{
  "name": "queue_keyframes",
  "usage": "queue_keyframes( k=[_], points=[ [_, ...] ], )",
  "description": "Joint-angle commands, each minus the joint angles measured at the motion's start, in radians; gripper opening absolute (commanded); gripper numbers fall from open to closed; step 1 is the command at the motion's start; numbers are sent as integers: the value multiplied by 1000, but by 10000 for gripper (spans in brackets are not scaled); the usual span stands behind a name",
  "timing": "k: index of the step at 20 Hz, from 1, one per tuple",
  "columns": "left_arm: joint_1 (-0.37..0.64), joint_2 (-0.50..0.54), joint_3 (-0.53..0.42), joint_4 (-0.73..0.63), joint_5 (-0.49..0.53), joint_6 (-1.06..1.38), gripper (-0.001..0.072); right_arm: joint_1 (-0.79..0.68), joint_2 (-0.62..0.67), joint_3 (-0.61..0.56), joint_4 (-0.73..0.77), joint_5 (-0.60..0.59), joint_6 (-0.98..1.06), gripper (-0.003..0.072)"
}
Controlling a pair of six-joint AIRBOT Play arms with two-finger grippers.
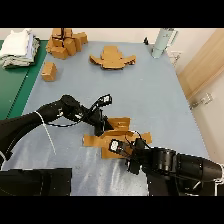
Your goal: Fold the box.
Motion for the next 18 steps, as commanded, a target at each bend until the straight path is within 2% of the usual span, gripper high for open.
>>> queue_keyframes(
  k=[1, 4, 18],
  points=[
    [0, -1, 0, 0, 0, 0, 12, 1, -38, 0, 1, 14, -8, 522],
    [0, -1, 0, 0, 0, 0, 13, 1, -71, 0, -5, 34, -8, 520],
    [0, -1, 0, 0, 0, 0, 12, 1, -64, 37, -131, 43, 5, 505]
  ],
)
